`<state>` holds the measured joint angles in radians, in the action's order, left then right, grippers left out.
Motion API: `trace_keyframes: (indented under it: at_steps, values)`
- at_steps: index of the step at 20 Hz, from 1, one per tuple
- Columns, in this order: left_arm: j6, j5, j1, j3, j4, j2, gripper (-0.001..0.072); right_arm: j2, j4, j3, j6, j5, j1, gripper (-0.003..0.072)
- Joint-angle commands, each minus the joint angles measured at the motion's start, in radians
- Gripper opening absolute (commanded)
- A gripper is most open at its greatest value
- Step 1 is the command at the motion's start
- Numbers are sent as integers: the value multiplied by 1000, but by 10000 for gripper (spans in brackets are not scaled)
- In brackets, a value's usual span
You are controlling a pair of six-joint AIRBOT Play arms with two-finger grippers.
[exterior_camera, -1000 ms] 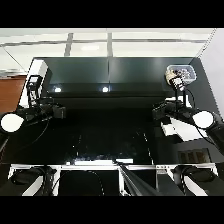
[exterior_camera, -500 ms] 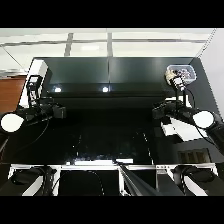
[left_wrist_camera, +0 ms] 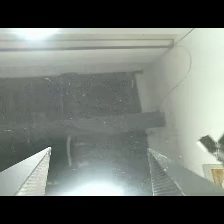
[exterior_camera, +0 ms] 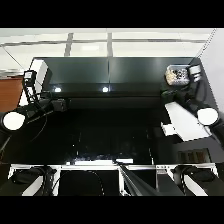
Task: Fold the box and place the chain.
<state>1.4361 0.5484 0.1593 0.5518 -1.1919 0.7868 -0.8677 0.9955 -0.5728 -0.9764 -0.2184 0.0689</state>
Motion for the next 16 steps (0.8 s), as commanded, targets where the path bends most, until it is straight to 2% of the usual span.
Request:
trace_keyframes:
  at_steps: [1,3,5,6,8,11,14,15,16]
  values:
    - [34,8,1,0,4,37,708,-62,61,-127,-63,-31,-259,715]
    - [35,14,1,0,5,57,708,-158,81,-274,-128,-267,-483,715]
    - [35,13,1,0,22,71,708,-274,185,-422,-157,-534,-655,714]
    - [35,13,1,0,40,77,708,-327,246,-478,-134,-656,-715,714]
    - [34,13,2,0,78,86,707,-392,313,-513,8,-818,-780,714]
    - [35,13,2,0,83,93,708,-471,378,-513,140,-981,-799,713]
    - [35,14,2,0,87,95,708,-523,405,-513,161,-1004,-796,713]
    - [35,14,2,0,94,95,708,-534,409,-513,201,-1021,-793,673]
    - [35,13,2,0,101,95,707,-541,418,-513,223,-1021,-794,595]
